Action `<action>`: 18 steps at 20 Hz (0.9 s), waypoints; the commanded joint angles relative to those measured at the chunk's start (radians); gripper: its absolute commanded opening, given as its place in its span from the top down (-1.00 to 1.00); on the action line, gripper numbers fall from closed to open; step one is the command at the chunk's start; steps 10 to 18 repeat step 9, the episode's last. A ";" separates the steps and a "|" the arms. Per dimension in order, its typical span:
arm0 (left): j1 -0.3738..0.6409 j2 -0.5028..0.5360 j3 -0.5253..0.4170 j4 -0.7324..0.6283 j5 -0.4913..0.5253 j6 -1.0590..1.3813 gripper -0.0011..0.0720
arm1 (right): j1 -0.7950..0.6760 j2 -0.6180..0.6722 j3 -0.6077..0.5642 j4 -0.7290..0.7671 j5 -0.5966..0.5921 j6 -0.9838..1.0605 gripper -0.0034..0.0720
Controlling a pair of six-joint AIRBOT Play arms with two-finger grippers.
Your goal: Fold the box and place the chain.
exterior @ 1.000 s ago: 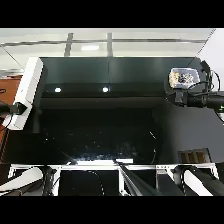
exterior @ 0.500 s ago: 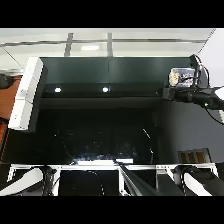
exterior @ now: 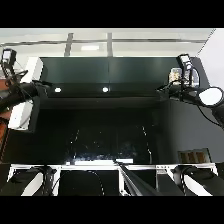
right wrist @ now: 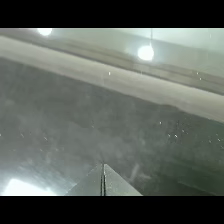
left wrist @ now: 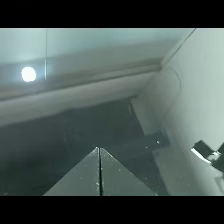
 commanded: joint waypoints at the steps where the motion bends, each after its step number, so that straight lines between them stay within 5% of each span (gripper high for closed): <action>1: -0.053 0.110 -0.097 0.021 0.093 -0.005 0.90 | 0.007 -0.002 0.000 -0.047 0.002 0.002 0.87; 18: -0.053 0.109 -0.096 0.021 0.100 -0.005 0.90 | 0.007 -0.002 0.000 -0.047 0.002 0.002 0.87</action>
